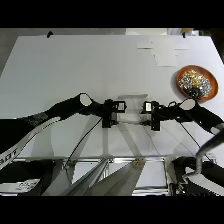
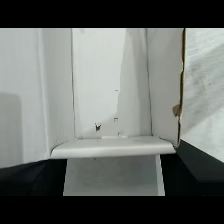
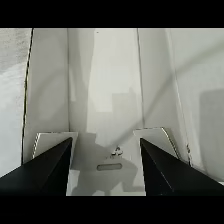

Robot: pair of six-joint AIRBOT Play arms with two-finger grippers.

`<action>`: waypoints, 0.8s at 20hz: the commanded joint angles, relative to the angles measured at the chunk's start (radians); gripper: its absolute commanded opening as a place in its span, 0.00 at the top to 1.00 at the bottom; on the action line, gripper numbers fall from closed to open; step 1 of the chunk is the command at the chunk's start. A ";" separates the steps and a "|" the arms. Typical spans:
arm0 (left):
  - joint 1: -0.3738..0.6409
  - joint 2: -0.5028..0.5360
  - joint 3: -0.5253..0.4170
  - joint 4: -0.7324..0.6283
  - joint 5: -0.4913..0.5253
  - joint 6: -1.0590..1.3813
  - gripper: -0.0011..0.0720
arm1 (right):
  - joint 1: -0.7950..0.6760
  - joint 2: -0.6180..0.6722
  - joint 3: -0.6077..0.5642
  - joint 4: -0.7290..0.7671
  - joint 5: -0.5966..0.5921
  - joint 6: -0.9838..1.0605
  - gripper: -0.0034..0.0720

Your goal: Fold the box and place the chain.

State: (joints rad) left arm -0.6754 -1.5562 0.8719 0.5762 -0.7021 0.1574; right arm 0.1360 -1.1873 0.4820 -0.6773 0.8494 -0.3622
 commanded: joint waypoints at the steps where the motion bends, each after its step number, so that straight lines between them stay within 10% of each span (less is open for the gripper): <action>1: 0.001 0.001 0.000 0.000 0.002 0.000 0.90 | -0.036 0.030 0.001 -0.004 -0.003 0.080 0.25; 7: 0.001 0.001 0.000 0.000 0.002 0.000 0.90 | -0.074 0.184 0.001 -0.099 0.010 0.463 0.90; 16: 0.001 0.001 0.000 0.000 0.003 0.000 0.90 | -0.111 0.279 0.080 -0.307 -0.151 1.417 0.93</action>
State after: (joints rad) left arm -0.6754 -1.5562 0.8719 0.5758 -0.7002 0.1566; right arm 0.0498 -0.9157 0.5228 -0.8639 0.7506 0.6827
